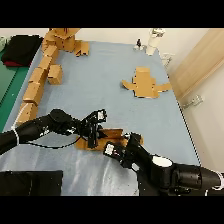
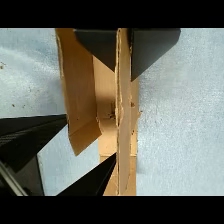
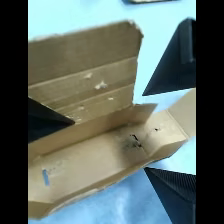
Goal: Fold the box.
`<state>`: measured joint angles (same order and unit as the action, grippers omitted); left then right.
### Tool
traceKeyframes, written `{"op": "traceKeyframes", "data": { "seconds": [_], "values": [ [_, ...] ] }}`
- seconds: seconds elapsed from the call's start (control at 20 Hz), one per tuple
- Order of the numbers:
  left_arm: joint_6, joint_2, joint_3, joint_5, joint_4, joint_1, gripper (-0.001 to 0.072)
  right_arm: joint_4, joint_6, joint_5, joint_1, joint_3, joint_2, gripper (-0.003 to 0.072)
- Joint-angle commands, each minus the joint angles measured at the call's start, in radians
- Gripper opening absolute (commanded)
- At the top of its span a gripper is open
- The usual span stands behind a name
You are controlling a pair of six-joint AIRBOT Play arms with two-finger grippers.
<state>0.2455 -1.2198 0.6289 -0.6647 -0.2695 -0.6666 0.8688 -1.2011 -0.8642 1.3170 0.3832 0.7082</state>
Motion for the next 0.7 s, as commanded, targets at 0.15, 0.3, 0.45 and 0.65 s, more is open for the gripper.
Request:
{"op": "traceKeyframes", "data": {
  "seconds": [0.15,0.3,0.45,0.65],
  "values": [
    [0.000,0.000,0.000,0.000,0.000,-0.001,0.0013,-0.020,-0.050,0.165,-0.134,-0.037,-0.016,0.0714],
    [0.000,0.000,0.000,0.000,0.000,-0.001,0.0013,0.156,-0.236,0.298,-0.262,-0.052,-0.016,0.0713],
    [0.000,0.000,0.000,0.000,0.000,-0.001,0.0013,0.590,-0.703,0.340,-0.424,-0.053,-0.016,0.0713],
    [0.000,0.000,0.000,0.000,0.000,-0.001,0.0013,1.151,-1.356,0.294,-0.665,-0.052,0.001,0.0713]
  ]
}}
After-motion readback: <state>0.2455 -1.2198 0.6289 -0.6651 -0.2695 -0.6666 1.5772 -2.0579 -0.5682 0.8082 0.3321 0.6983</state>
